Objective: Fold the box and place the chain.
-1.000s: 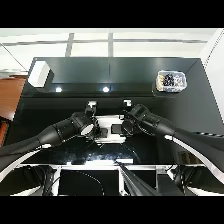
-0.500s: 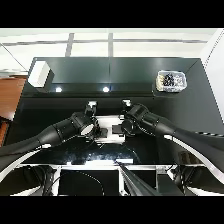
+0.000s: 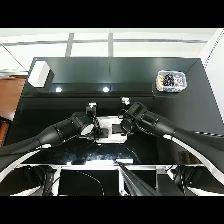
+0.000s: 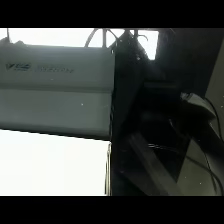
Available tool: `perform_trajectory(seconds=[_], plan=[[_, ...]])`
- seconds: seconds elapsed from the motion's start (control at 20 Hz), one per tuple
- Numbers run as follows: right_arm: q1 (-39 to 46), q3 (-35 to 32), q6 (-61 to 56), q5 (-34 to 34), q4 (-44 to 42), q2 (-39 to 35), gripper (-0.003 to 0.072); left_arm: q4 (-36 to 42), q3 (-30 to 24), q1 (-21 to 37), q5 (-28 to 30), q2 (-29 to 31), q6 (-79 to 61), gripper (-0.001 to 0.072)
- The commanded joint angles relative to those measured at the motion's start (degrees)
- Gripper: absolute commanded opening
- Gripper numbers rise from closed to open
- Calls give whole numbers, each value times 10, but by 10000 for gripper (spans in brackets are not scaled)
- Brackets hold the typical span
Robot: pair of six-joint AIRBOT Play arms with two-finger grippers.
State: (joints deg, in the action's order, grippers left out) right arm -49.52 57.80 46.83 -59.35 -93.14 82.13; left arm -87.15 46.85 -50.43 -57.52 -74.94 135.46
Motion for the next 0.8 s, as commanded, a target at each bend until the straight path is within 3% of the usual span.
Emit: perform_trajectory(seconds=[0.0, 0.35, 0.4, 0.45, 0.75], plan=[[-2, 1, -2, 10, 2, 0, 29, -4, 0, 0, -2, 0, -2, 31], [-3, 1, -1, 8, 2, 0, 58, -4, 0, 0, -2, 0, -2, 31], [-3, 1, -1, 8, 2, -1, 301, -4, 0, 0, -2, 0, -2, 31], [-3, 1, 1, 4, 2, -2, 326, -4, 0, 0, -2, 0, -2, 30], [1, 1, 80, -19, 7, -46, 327, -4, 0, 0, -6, 0, -2, 31]])
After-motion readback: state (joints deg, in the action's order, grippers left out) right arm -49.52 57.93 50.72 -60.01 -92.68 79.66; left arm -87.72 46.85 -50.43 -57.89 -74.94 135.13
